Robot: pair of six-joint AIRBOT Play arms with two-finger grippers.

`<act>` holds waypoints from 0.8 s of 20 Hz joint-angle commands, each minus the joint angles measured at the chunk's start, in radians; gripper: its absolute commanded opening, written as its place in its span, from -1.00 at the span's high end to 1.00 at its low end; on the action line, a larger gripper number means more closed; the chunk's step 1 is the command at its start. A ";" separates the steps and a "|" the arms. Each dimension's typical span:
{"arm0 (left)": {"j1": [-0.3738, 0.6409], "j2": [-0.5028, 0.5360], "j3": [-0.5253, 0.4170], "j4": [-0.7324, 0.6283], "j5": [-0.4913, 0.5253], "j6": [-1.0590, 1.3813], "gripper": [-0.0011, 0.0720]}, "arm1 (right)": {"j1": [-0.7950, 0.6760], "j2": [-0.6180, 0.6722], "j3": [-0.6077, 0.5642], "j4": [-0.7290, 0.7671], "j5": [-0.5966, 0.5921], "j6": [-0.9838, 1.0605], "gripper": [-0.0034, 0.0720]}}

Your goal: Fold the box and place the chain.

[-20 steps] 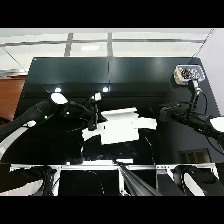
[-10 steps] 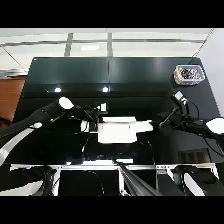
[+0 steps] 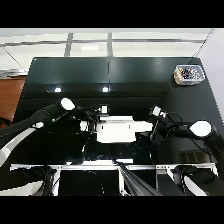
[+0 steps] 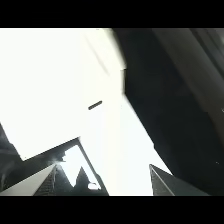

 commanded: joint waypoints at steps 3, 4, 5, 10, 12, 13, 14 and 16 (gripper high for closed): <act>-0.003 -0.002 -0.001 0.029 0.001 -0.003 0.90 | 0.116 -0.028 -0.006 -0.079 -0.022 -0.027 -0.86; -0.003 -0.002 -0.001 0.029 0.001 -0.003 0.90 | 0.134 -0.043 -0.006 -0.106 -0.023 -0.032 -0.86; -0.003 -0.003 -0.001 0.029 0.001 -0.003 0.90 | 0.151 -0.058 -0.006 -0.121 -0.025 -0.041 -0.86; -0.003 -0.003 -0.001 0.029 0.000 -0.003 0.90 | 0.239 -0.119 -0.006 -0.114 -0.089 -0.074 -0.86; -0.003 -0.003 -0.001 0.028 0.000 -0.003 0.90 | 0.282 -0.134 -0.006 -0.114 -0.130 -0.085 -0.86; -0.003 -0.003 -0.001 0.029 0.000 -0.003 0.90 | 0.304 -0.143 -0.006 -0.114 -0.150 -0.092 -0.86; -0.003 -0.003 -0.001 0.028 0.000 -0.003 0.90 | 0.327 -0.151 -0.006 -0.114 -0.172 -0.119 -0.86; -0.003 -0.003 -0.001 0.028 0.000 -0.003 0.90 | 0.362 -0.156 -0.005 -0.113 -0.218 -0.136 -0.86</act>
